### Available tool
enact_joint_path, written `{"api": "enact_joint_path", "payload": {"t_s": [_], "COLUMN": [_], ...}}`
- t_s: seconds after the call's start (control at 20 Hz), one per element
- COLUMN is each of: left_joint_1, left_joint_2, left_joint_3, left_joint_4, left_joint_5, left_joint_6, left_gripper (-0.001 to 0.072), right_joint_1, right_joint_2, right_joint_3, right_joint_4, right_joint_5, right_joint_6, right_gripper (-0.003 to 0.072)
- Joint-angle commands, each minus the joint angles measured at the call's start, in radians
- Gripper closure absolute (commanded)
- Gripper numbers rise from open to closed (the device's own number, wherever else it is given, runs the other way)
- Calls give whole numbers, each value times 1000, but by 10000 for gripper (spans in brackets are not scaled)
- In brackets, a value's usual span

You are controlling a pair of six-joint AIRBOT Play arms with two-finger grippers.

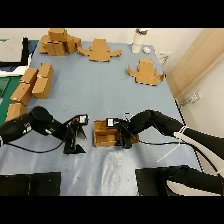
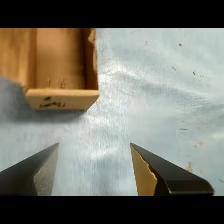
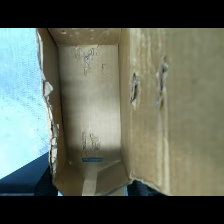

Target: Fold the box.

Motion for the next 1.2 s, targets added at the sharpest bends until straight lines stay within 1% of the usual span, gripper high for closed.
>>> {"api": "enact_joint_path", "payload": {"t_s": [0.0,0.05,0.1,0.25,0.4,0.6,0.8,1.15], "left_joint_1": [-64,-81,-95,-99,-100,-121,-132,-166], "left_joint_2": [13,13,11,11,11,-13,-47,-66], "left_joint_3": [-90,-100,-101,-101,-101,-91,-58,-36], "left_joint_4": [-200,-260,-283,-276,-227,-229,-227,-229], "left_joint_5": [210,272,304,346,335,327,333,331], "left_joint_6": [231,231,226,179,137,145,144,144], "left_gripper": [11,10,11,11,11,11,11,11], "right_joint_1": [0,0,0,0,0,0,0,0], "right_joint_2": [0,0,0,0,0,0,0,0], "right_joint_3": [0,0,0,0,0,0,0,0], "right_joint_4": [0,0,0,0,0,0,0,0], "right_joint_5": [0,0,0,0,0,0,0,0], "right_joint_6": [0,0,0,0,0,0,0,0], "right_gripper": [216,216,216,216,216,216,216,216]}}
